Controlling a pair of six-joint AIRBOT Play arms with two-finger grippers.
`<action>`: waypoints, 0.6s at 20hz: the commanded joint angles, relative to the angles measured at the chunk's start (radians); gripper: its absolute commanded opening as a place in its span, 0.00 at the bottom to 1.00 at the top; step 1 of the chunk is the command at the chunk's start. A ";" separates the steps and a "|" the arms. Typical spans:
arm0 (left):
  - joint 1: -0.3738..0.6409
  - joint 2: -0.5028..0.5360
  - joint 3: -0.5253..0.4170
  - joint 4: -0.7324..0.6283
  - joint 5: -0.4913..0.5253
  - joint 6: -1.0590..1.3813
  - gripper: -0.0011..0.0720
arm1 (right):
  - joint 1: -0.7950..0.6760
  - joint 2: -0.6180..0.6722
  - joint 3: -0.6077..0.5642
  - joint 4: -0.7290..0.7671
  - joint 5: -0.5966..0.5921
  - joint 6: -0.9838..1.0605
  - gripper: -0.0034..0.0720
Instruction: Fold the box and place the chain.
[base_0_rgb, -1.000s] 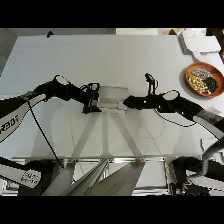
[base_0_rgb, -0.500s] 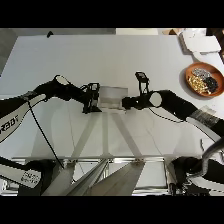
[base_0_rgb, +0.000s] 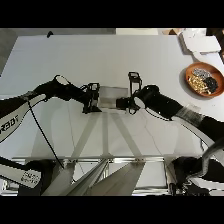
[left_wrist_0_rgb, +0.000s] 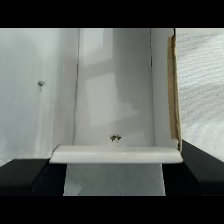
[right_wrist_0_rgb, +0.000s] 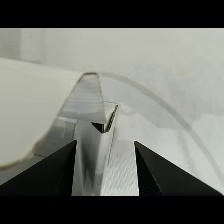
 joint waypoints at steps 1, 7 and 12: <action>0.000 0.000 0.000 0.000 0.000 0.000 0.32 | 0.036 -0.057 0.077 -0.109 0.145 0.209 0.57; 0.000 0.000 0.000 0.000 0.000 0.000 0.32 | 0.071 -0.143 0.139 -0.138 0.168 0.302 0.56; 0.000 0.000 0.000 0.000 0.000 0.000 0.32 | 0.071 -0.150 0.140 -0.182 0.161 0.440 0.06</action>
